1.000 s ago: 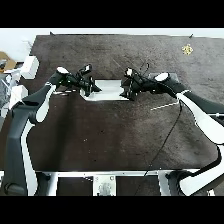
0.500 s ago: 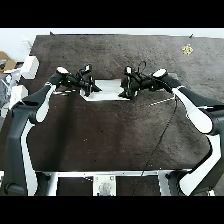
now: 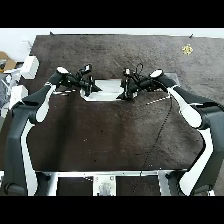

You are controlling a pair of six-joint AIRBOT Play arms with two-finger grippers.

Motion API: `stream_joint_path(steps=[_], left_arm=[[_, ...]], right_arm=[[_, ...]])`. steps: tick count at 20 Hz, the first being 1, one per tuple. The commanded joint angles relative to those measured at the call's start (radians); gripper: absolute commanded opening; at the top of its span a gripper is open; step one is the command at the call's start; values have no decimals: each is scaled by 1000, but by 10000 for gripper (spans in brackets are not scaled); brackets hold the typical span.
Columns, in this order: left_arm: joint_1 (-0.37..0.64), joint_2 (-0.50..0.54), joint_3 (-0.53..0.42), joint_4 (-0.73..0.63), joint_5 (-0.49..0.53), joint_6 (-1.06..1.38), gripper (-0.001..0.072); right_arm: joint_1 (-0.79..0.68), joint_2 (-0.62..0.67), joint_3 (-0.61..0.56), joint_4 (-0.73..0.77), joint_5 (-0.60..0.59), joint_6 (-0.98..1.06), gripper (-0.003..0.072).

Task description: Fold the box and place the chain.

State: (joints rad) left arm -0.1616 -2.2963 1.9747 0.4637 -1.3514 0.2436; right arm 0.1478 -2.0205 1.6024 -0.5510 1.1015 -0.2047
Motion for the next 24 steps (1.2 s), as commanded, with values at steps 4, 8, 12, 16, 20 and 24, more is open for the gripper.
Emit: stream_joint_path(steps=[4, 8, 12, 16, 20, 24], left_arm=[[0, -1, 0, 0, 2, 0, 11], [0, -1, 0, 0, 2, 0, 12], [0, -1, 0, 0, 2, 0, 12], [0, -1, 0, 0, 2, 0, 11], [0, -1, 0, 0, 2, 0, 11], [0, -1, 0, 0, 2, 0, 12]], right_arm=[[6, -38, 36, 1, 28, -13, 629], [10, -39, 37, 2, 28, -39, 629], [11, -56, 37, 18, 28, -39, 629], [14, -63, 37, 21, 27, -38, 629], [18, -72, 37, 16, 27, -41, 629], [18, -72, 37, 13, 27, -54, 629]])
